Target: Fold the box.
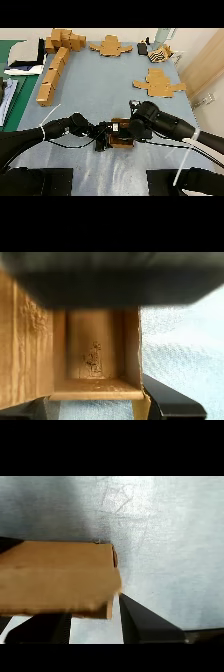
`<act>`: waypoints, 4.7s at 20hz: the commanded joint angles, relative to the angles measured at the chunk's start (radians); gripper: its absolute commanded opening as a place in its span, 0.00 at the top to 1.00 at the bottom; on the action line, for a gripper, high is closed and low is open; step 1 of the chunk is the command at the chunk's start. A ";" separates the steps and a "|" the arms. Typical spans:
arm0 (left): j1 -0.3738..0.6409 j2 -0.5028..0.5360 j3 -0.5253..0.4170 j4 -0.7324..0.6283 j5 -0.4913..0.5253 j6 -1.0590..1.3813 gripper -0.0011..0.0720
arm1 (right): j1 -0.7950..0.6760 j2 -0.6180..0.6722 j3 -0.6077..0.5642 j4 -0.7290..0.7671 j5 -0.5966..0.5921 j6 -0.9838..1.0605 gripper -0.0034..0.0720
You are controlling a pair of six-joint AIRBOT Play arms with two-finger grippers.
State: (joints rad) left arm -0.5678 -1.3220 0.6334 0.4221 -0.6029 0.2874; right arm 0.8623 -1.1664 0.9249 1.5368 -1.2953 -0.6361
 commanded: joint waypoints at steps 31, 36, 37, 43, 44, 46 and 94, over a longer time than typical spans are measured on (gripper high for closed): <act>0.002 0.003 0.003 0.064 0.025 -0.106 0.30 | -0.855 -0.218 -0.003 1.182 0.075 -1.538 0.95; 0.002 0.050 0.003 0.083 0.027 -0.120 0.30 | -0.854 -0.218 -0.003 1.182 0.070 -1.537 0.95; 0.002 0.064 0.003 0.096 0.027 -0.132 0.30 | -0.854 -0.218 -0.003 1.182 0.070 -1.537 0.95; 0.002 0.072 0.002 0.185 0.016 -0.229 0.30 | -0.814 -0.218 -0.003 1.149 0.087 -1.535 0.95; 0.002 0.069 0.000 0.185 0.015 -0.229 0.30 | -0.805 -0.218 -0.003 1.132 0.092 -1.535 0.95; 0.002 0.068 -0.005 0.185 0.015 -0.234 0.30 | -0.798 -0.218 -0.003 1.119 0.092 -1.535 0.95; -0.005 0.014 -0.004 0.180 -0.028 -0.261 0.30 | 0.080 0.449 -0.476 -0.012 0.718 -1.374 0.52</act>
State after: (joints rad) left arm -0.5739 -1.3075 0.6300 0.6022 -0.6308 0.0261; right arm 0.9016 -0.7464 0.4778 1.6226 -0.6395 -2.0258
